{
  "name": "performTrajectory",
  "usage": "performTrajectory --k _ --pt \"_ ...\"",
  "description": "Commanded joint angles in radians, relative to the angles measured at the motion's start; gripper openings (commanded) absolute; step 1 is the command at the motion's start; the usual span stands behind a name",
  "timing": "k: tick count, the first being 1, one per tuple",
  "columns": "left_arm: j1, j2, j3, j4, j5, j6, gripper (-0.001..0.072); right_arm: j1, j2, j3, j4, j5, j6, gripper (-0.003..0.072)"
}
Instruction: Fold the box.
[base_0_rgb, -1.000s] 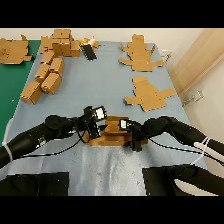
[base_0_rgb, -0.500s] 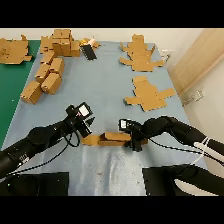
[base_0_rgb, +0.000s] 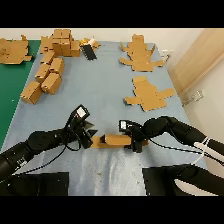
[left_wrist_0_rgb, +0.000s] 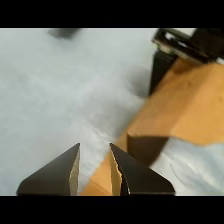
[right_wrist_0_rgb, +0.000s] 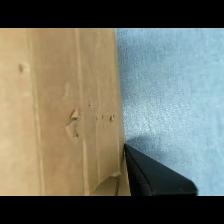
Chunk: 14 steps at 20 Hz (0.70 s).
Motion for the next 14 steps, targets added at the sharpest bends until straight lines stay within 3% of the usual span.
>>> performTrajectory --k 1,4,7,8,14 --pt "0.034 0.002 0.009 0.360 -0.221 -0.420 0.0274 0.001 -0.001 0.000 0.000 -0.006 0.001 0.0508" --pt "0.084 0.001 0.031 0.386 -0.291 -0.463 0.0274 0.001 -0.001 0.000 0.000 -0.005 0.001 0.0509" --pt "0.085 0.001 0.050 0.386 -0.293 -0.445 0.0274 0.001 -0.001 0.000 -0.001 -0.006 0.001 0.0513" --pt "0.085 0.001 0.054 0.386 -0.294 -0.445 0.0274 0.001 -0.001 0.000 -0.002 -0.006 0.000 0.0581" --pt "0.085 0.002 0.055 0.373 -0.282 -0.439 0.0274 0.001 -0.001 0.000 -0.001 -0.006 0.000 0.0581"
